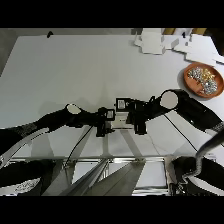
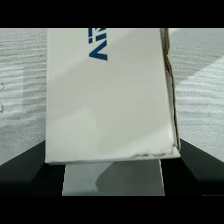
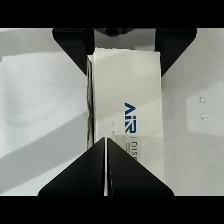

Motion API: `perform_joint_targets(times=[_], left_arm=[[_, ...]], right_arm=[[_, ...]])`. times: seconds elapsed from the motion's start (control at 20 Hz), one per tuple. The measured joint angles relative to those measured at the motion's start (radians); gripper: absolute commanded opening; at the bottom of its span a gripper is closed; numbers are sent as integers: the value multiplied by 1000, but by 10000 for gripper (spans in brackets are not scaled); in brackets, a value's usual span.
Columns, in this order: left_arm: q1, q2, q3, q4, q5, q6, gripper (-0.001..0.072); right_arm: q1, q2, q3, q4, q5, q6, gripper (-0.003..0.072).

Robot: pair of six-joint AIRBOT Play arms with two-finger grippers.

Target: Fold the box and place the chain.

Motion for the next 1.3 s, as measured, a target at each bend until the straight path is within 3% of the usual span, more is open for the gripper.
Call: perform_joint_targets(times=[0.9, 1.3], left_arm=[[0, 0, 0, 0, 0, 0, 209], [0, 0, 0, -1, 0, -2, 209]], right_arm=[[0, -45, -98, 7, -32, 32, 15], [-2, 93, -68, -77, -39, 179, 15]])
